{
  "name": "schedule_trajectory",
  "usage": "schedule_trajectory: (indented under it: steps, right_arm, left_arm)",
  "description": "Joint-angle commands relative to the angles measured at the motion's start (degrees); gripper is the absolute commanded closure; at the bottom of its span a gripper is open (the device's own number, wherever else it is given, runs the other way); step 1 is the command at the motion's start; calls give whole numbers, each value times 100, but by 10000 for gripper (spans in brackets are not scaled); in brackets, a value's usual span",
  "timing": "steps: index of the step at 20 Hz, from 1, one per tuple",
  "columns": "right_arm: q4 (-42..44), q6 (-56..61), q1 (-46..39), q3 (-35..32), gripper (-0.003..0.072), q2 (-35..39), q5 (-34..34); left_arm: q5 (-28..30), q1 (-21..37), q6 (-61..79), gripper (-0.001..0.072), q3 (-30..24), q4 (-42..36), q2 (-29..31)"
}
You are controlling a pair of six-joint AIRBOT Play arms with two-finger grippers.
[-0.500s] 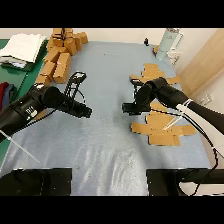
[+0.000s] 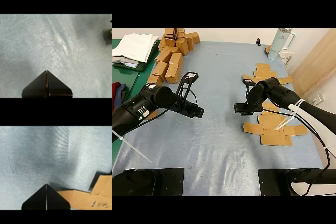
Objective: Fold the box.
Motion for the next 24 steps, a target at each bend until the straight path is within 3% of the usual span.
schedule_trajectory:
  steps: [1, 7, 10, 16, 18, 21, 22, 23, 24]
  right_arm:
    - [2, 2, -2, 4, 680, 0, 0]
    - [72, 35, 0, 4, 680, 0, 636]
    - [627, 46, 0, 7, 680, 0, 1056]
    - [962, 457, -11, 74, 681, -11, 1058]
    - [275, -140, -323, 695, 681, -4, 120]
    - [-2304, -378, -1178, 1606, 681, 39, -2070]
    - [-3042, -588, -1543, 1617, 681, 111, -2420]
    - [-3405, -743, -1947, 1576, 616, 162, -2520]
    - [-3421, -835, -2448, 1526, 467, 170, -2524]
  left_arm:
    - [2, -2, 2, 696, -2, 0, 2]
    - [2, -2, 0, 696, -2, 0, 2]
    - [459, -2, 0, 696, -2, -61, 2]
    - [887, -11, 0, 696, -2, -358, 0]
    - [785, -11, 0, 696, -2, -625, 0]
    - [713, -11, -2, 695, -2, -684, -2]
    - [643, -11, 0, 694, -2, -756, -2]
    - [533, -11, 0, 685, -2, -809, -2]
    - [433, -11, 2, 427, -2, -879, -2]
